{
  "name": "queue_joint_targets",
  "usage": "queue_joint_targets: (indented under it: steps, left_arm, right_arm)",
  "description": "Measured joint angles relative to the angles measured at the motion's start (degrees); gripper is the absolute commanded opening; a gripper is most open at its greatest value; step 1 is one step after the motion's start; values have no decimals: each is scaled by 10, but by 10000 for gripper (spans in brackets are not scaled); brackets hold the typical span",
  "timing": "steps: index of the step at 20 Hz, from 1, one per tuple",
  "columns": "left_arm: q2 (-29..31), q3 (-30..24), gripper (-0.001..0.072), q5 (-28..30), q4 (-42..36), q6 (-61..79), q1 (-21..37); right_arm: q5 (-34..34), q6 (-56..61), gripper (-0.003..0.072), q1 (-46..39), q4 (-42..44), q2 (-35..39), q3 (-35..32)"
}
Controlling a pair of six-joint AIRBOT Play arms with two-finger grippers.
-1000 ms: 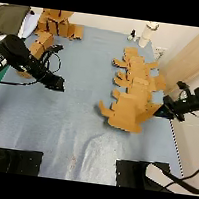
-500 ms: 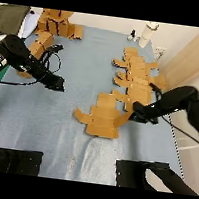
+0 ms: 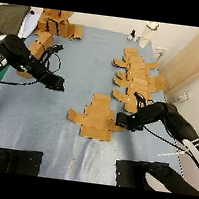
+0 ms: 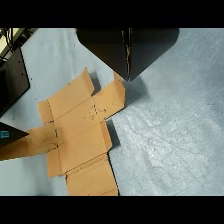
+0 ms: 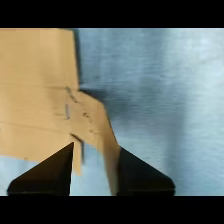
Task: Fold the box.
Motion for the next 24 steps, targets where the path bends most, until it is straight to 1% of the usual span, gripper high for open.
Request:
queue_joint_targets:
  steps: [1,2,3,6,7,8,9,10,13,19,24]
  left_arm:
    - [0,0,13,3,0,0,0]
    - [0,0,12,10,0,0,0]
    - [0,0,13,14,0,0,0]
    - [0,0,12,19,-3,0,0]
    - [0,0,12,22,-5,0,0]
    - [0,0,12,23,-8,0,0]
    - [0,0,13,24,-12,0,0]
    - [0,0,12,27,-14,0,0]
    - [0,0,13,29,-19,0,0]
    - [0,1,13,23,-33,10,0]
    - [1,2,13,0,-43,18,0]
  right_arm:
    - [14,4,360,0,-14,0,-2]
    - [17,7,357,0,-27,0,-3]
    - [21,10,332,2,-38,0,-4]
    - [31,14,322,1,-55,-4,-6]
    - [33,12,257,2,-53,-8,-6]
    - [34,4,257,2,-47,-14,-7]
    - [38,-8,216,2,-35,-22,-7]
    - [43,-20,113,2,-23,-31,-7]
    - [73,-61,7,2,7,-51,-7]
    - [113,-178,5,10,69,-62,-7]
    - [175,-266,4,53,95,-39,-24]
